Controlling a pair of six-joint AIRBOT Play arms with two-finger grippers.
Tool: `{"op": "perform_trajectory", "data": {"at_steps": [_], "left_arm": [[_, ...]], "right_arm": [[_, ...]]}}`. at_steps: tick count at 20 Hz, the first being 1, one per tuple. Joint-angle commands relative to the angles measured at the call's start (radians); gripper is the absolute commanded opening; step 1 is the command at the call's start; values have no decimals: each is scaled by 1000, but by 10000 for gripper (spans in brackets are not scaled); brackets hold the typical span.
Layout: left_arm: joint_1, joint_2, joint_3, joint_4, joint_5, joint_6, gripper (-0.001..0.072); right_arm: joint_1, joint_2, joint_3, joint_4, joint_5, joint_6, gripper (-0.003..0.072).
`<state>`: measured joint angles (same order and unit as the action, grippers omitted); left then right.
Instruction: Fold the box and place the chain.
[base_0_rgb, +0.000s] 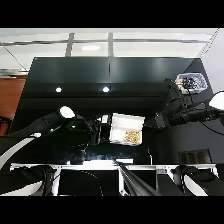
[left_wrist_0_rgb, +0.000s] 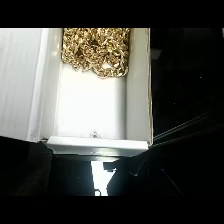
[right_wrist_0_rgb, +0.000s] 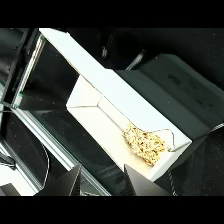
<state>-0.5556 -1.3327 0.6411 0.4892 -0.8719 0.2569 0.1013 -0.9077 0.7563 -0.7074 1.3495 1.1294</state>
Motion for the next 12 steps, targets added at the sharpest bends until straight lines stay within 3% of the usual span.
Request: {"op": "perform_trajectory", "data": {"at_steps": [1,5,12], "left_arm": [[-10,-1,1,0,2,-1,693],[-10,-2,1,1,16,-20,693],[-31,-18,3,-1,54,-49,696]], "right_arm": [[0,1,1,0,0,0,326],[-13,1,1,-9,-10,0,326],[-82,1,4,-165,5,30,326]]}}
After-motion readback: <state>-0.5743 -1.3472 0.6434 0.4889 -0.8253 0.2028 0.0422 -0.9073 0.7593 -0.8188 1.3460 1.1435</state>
